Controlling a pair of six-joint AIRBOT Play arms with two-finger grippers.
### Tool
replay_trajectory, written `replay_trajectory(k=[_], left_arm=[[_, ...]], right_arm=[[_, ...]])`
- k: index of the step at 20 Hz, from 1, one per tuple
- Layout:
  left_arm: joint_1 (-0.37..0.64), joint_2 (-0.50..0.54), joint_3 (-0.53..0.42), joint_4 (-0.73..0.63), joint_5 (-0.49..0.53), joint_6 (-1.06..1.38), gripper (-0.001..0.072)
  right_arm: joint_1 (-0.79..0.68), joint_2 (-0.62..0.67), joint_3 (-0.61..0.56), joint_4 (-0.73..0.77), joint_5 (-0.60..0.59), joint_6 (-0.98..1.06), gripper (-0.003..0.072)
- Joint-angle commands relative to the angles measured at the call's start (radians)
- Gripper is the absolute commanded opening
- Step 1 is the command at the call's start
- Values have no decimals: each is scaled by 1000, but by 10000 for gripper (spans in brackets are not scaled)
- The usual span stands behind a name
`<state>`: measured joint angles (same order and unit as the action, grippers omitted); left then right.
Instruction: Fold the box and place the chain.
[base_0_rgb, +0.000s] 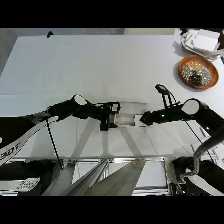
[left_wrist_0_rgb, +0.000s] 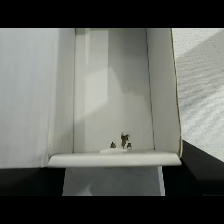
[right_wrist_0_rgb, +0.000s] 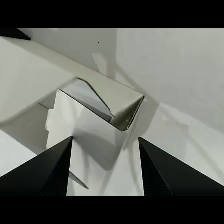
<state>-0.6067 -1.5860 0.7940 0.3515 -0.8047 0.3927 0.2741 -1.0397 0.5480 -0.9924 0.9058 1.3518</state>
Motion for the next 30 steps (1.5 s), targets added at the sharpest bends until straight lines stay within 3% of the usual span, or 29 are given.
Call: replay_trajectory(k=[1,6,11,18,21,23,26,28,30], left_arm=[[0,0,1,0,0,0,332],[0,0,1,0,0,0,332],[0,0,1,0,0,0,332],[0,0,1,0,0,0,332],[0,0,1,0,0,0,332],[0,0,1,0,0,0,332],[0,0,1,0,0,0,332],[0,0,1,0,0,0,332],[1,0,1,0,0,0,332]], right_arm=[[105,-63,73,-120,-16,201,474],[194,-113,143,-291,32,422,474],[270,-165,160,-387,71,592,474],[350,-287,280,-533,130,819,463],[350,-294,280,-550,175,821,382],[350,-294,280,-553,176,823,242],[353,-294,280,-552,163,867,149],[365,-296,280,-556,158,866,11],[378,-305,280,-556,159,866,10]])
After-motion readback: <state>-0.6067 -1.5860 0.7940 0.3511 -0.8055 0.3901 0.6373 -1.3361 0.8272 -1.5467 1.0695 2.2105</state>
